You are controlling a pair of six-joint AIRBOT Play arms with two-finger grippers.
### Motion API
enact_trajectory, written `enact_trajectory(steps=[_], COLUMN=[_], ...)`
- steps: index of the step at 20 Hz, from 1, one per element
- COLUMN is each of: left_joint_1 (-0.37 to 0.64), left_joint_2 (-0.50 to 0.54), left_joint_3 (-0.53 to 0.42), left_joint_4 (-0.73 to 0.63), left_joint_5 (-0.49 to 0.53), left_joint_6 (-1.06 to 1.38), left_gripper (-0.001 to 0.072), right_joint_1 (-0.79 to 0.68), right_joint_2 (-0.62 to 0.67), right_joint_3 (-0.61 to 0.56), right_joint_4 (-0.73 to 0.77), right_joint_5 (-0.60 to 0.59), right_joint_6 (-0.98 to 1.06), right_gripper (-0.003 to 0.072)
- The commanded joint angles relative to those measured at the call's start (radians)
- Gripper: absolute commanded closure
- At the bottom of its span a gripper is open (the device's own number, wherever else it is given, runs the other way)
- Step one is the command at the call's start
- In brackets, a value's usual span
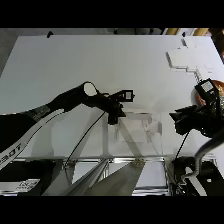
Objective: Fold the box and place the chain.
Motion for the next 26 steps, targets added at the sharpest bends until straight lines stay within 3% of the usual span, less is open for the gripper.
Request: enact_trajectory(steps=[1,12,26], left_joint_1=[-0.013,-0.013,-0.011], left_joint_2=[-0.024,-0.024,-0.068], left_joint_3=[-0.004,-0.004,-0.004], left_joint_4=[-0.002,-0.069,-0.087], left_joint_5=[0.076,0.114,0.081], left_joint_6=[0.041,0.135,0.136], left_gripper=[0.0708,0.0707,0.0702], right_joint_1=[0.001,0.001,0.001], right_joint_2=[0.003,0.002,0.002], right_joint_3=[0.001,0.001,0.001], right_joint_4=[0.004,0.005,0.008], right_joint_5=[0.003,0.000,0.002], right_joint_6=[-0.001,-0.114,-0.186], right_gripper=[0.0409,0.0410,0.0411])
